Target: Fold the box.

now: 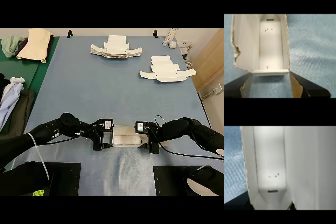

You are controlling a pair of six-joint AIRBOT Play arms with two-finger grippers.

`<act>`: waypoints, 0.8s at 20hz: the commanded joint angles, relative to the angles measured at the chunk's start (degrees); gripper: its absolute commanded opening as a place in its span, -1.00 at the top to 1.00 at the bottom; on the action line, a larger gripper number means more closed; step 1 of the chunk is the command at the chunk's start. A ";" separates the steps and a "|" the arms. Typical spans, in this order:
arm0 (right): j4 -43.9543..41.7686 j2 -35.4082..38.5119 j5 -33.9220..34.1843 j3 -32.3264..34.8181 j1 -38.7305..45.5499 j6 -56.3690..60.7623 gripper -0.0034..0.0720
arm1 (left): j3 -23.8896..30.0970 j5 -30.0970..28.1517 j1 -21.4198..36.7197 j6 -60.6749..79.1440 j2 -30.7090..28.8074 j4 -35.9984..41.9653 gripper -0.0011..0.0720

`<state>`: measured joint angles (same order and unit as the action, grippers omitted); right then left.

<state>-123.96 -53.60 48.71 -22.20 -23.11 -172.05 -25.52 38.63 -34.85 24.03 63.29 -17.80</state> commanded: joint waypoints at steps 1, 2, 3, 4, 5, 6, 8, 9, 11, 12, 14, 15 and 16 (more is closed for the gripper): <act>-0.04 0.00 -0.02 0.00 0.02 0.07 -0.54 | 0.02 -0.74 -0.87 0.79 1.38 1.01 -0.92; -0.04 0.00 -0.02 0.00 0.02 0.07 -0.54 | 0.02 -0.74 -0.90 0.59 1.79 1.07 -0.92; -0.04 0.00 0.00 0.00 0.00 0.07 -0.54 | 0.02 -0.76 -1.01 0.57 2.23 1.09 -0.92; -0.04 0.00 0.00 0.00 0.00 0.07 -0.54 | 0.00 -1.38 -1.66 0.48 2.62 1.03 -0.92; -0.04 0.00 0.00 0.00 0.00 0.07 -0.54 | -0.09 -2.78 -2.56 -0.13 2.71 0.90 -0.92; -0.04 0.02 -0.02 0.00 0.02 0.07 -0.54 | -0.20 -4.35 -3.48 -1.07 2.84 0.85 -0.92; -0.04 0.00 -0.02 0.00 0.00 0.07 -0.54 | -0.22 -7.34 -5.01 -2.45 2.95 0.83 -0.92; -0.04 0.00 -0.02 0.00 0.02 0.07 -0.54 | -0.26 -8.04 -5.57 -2.69 2.97 0.83 -0.92; -0.04 0.00 -0.02 0.00 0.02 0.07 -0.54 | -0.33 -8.13 -6.27 -3.04 3.08 0.13 -0.92; -0.04 0.00 -0.02 0.00 0.02 0.07 -0.54 | -0.33 -8.07 -6.25 -3.48 3.08 -0.31 -0.92; -0.04 0.00 0.00 0.00 0.02 0.07 -0.54 | -0.33 -8.24 -6.25 -4.61 3.06 -0.31 -0.92; -0.04 0.00 -0.02 0.00 0.00 0.07 -0.54 | -0.33 -8.26 -6.25 -4.68 3.06 -0.28 -0.92; -0.04 0.00 -0.02 0.00 0.00 0.07 -0.54 | -0.33 -8.26 -6.25 -4.68 3.06 -0.28 -0.88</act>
<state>-124.01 -53.60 48.71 -22.20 -23.11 -171.98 -25.78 30.98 -40.84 20.23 66.30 -17.76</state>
